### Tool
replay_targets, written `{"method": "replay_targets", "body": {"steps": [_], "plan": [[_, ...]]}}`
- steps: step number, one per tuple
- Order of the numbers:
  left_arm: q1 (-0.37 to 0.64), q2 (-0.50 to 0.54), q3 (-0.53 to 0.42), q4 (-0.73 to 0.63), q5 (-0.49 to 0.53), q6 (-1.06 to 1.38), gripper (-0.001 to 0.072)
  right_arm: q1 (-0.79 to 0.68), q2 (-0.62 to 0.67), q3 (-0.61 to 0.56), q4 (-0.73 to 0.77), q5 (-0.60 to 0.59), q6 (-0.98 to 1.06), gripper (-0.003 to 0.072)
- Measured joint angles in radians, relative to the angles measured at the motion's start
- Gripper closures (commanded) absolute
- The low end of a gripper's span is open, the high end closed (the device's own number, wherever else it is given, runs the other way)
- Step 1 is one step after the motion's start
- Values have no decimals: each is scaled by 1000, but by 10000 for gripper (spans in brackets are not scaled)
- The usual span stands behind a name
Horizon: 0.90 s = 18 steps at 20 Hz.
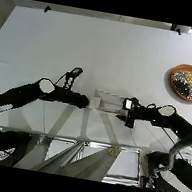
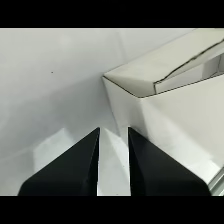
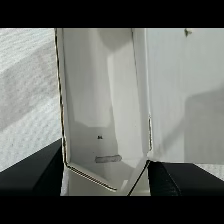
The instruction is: Fold the box and place the chain.
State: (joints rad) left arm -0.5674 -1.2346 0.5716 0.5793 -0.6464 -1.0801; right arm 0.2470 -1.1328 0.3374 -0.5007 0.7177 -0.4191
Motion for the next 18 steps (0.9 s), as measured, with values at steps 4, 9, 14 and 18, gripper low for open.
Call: {"method": "replay_targets", "body": {"steps": [4,9,14,18], "plan": [[-3,21,16,-2,-11,1,497,0,0,0,0,0,0,285],[-28,37,21,-2,-28,2,496,0,0,0,-2,1,-4,285],[-45,40,23,-11,-35,3,496,0,0,1,-3,2,-3,285],[-42,44,24,-19,-37,3,496,0,1,1,-2,2,0,285]]}}
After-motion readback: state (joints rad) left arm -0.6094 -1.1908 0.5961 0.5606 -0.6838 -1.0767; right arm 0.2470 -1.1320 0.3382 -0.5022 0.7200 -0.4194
